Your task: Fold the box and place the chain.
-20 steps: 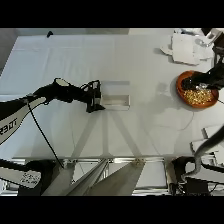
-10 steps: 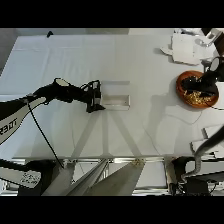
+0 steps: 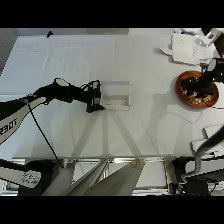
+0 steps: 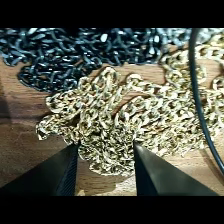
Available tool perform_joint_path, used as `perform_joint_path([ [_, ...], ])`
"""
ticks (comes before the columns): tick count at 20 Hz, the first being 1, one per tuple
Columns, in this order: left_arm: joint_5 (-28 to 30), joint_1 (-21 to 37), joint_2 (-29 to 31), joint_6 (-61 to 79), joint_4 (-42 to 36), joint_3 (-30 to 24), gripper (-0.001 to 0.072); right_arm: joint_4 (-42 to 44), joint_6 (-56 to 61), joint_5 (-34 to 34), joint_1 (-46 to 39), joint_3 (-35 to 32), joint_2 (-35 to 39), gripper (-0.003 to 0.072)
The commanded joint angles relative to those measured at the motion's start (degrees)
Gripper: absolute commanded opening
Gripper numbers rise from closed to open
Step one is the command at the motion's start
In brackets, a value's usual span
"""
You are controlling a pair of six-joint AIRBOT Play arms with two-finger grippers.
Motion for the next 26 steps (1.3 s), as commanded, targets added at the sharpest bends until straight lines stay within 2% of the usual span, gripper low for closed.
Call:
perform_joint_path([
  [1, 0.0, 0.0, 0.0, 0.0, 0.0, 0.0, 0.0393, 1.6, -0.1, -0.4, 0.0, -0.1, -0.8, 0.0299],
  [2, 0.0, 0.0, 0.0, 0.0, 0.0, 0.0, 0.0393, 1.6, -0.1, -0.3, 0.0, -0.1, -0.8, 0.0211],
  [3, 0.0, 0.0, 0.0, 0.0, 0.0, 0.0, 0.0393, 1.6, -0.1, -0.2, 0.0, -0.1, -0.8, 0.0080],
  [4, 0.0, 0.0, 0.0, 0.0, 0.0, 0.0, 0.0393, 1.5, -0.2, -0.2, 0.0, -0.1, -0.8, 0.0010],
  [11, 0.0, 0.0, 0.0, 0.0, 0.0, 0.0, 0.0393, 1.5, -2.1, 1.0, 0.0, -0.1, 1.5, 0.0008],
  [20, 0.0, 0.0, 0.0, 0.0, 0.0, 0.0, 0.0393, 3.6, -8.3, 3.3, 0.6, -0.1, 20.4, 0.0007],
  [26, 0.0, 0.0, 0.0, 0.0, 0.0, 0.0, 0.0393, 5.8, -9.2, 5.6, 10.3, -0.1, 29.7, 0.0007],
])
